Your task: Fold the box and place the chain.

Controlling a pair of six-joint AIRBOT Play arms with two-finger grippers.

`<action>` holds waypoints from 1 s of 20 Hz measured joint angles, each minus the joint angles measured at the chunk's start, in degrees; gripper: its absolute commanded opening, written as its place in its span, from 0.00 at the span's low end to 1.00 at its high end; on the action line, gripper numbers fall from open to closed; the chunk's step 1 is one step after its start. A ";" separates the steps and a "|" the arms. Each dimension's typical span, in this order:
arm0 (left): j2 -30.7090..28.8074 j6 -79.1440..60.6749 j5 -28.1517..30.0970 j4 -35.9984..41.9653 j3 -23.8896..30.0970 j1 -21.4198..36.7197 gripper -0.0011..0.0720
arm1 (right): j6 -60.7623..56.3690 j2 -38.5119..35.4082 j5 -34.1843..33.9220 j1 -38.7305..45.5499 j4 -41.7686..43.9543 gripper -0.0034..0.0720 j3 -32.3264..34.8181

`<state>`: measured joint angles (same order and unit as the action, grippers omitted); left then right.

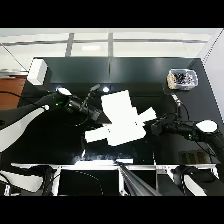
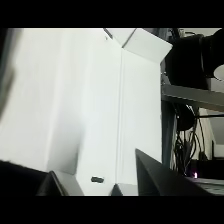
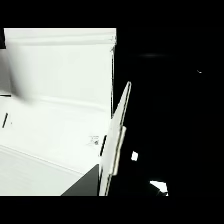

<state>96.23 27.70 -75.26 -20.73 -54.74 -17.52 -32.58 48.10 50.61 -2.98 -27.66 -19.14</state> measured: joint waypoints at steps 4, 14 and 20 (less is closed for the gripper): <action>0.00 -0.81 2.69 -0.28 -0.26 -0.70 0.41 | -0.02 0.00 -0.02 0.00 -0.02 0.10 0.00; 0.00 -1.14 4.13 -1.27 -0.35 -0.20 0.06 | -0.02 0.00 0.09 0.00 -0.42 0.29 0.00; -0.48 -3.67 4.42 -2.38 -1.07 0.04 0.05 | -1.75 -0.13 1.36 2.10 -3.13 0.98 -1.95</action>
<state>95.74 24.03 -70.85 -23.11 -55.81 -17.47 -34.33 47.97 51.96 -0.89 -30.79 -21.08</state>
